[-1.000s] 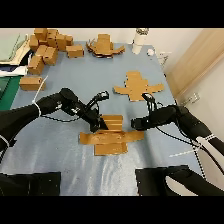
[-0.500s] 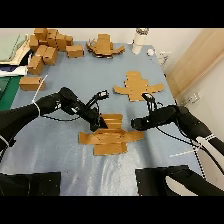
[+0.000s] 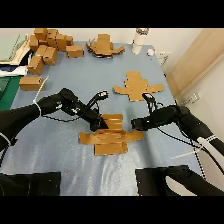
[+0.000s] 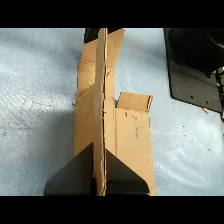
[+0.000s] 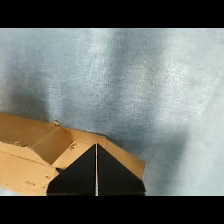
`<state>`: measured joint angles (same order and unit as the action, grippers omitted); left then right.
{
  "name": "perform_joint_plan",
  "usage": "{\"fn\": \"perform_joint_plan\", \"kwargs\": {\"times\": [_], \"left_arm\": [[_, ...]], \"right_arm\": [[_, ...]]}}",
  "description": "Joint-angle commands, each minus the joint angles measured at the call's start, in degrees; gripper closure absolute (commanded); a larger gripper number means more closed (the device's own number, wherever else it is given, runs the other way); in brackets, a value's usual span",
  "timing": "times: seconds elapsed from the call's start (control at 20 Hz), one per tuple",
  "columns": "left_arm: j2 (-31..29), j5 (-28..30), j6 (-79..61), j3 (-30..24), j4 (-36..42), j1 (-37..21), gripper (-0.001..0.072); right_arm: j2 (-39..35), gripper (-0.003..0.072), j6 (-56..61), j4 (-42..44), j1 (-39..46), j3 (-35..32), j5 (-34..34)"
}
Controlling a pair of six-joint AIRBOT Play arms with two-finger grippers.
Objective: Fold the box.
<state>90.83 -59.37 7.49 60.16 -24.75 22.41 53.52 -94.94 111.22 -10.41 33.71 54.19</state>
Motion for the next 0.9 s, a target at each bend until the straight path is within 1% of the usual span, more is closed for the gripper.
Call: {"fn": "perform_joint_plan", "kwargs": {"times": [0.0,0.05,0.2,0.3,0.35,0.4,0.5,0.65,0.7,0.85], "left_arm": [[0.1,0.4,0.0,0.0,-0.3,0.0,0.0697],[0.1,0.4,0.0,0.0,-0.3,0.0,0.0697],[0.1,0.4,0.0,0.0,-0.3,0.0,0.0697],[0.1,0.4,0.0,0.0,-0.3,0.0,0.0697],[0.1,0.4,0.0,0.0,-0.3,0.0,0.0697],[0.1,0.4,0.0,0.0,-0.3,0.0,0.0697],[0.1,0.4,0.0,0.0,-0.3,0.0,0.0697],[0.1,0.4,0.0,0.0,-0.3,0.0,0.0697],[0.1,0.4,0.0,0.0,-0.3,0.0,0.0697],[0.1,0.4,0.0,0.0,-0.3,0.0,0.0697]], "right_arm": [[-3.7,0.0683,0.0,0.0,0.0,0.1,5.1],[-5.8,0.0683,0.3,-0.1,0.0,0.1,7.1],[-11.4,0.0683,6.4,0.9,0.0,0.1,12.0],[-13.0,0.0682,6.4,5.9,-0.1,-0.3,16.9],[-13.4,0.0683,5.0,8.0,-1.0,-0.7,18.3],[-14.1,0.0683,4.3,8.1,-3.3,-1.1,18.1],[-15.5,0.0683,4.3,4.0,-10.9,-1.7,13.9],[-15.6,0.0683,4.3,-10.2,-26.7,-2.3,4.7],[-15.3,0.0683,4.3,-15.2,-32.1,-2.6,2.6],[-15.4,0.0683,6.3,-28.4,-50.6,-4.9,0.4]]}}
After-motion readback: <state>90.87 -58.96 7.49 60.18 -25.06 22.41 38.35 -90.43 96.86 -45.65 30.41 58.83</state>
